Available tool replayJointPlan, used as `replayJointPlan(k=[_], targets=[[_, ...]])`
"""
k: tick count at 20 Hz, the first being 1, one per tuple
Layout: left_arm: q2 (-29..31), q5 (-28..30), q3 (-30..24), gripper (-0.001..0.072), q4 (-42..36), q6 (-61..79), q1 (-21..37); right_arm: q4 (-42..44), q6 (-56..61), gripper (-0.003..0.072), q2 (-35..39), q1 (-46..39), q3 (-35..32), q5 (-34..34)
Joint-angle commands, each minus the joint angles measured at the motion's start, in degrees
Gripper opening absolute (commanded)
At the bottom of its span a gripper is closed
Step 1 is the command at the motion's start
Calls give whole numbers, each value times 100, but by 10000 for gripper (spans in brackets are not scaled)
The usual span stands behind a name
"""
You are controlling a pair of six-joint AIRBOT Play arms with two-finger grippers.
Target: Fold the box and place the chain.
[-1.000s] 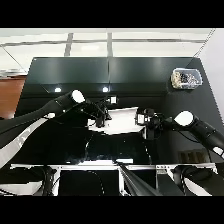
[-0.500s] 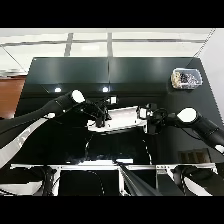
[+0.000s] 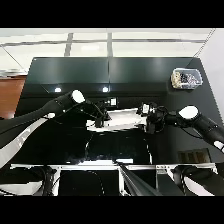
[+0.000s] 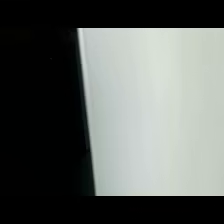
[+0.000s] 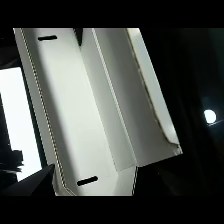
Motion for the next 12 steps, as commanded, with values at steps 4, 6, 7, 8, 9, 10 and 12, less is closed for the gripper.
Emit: replayJointPlan(k=[4, 6, 7, 8, 9, 10, 12], targets=[[0, -76, 4, 30, 337, 57, -4, 315, -63, 718, -175, 39, -2, 466], [0, -87, 4, 30, 337, 55, -2, 304, -111, 718, -358, 39, -2, 431], [0, -87, 4, 30, 334, 52, -4, 304, -258, 719, -476, 39, -2, 431], [0, -87, 4, 30, 337, 37, -2, 306, -391, 719, -579, 42, 0, 431], [0, -87, 4, 30, 337, 37, -2, 306, -501, 718, -671, 39, -2, 431], [0, -87, 4, 30, 337, 37, -4, 306, -592, 718, -732, 39, 0, 431], [0, -87, 4, 30, 337, 37, -4, 308, -688, 718, -824, 42, 0, 428]])
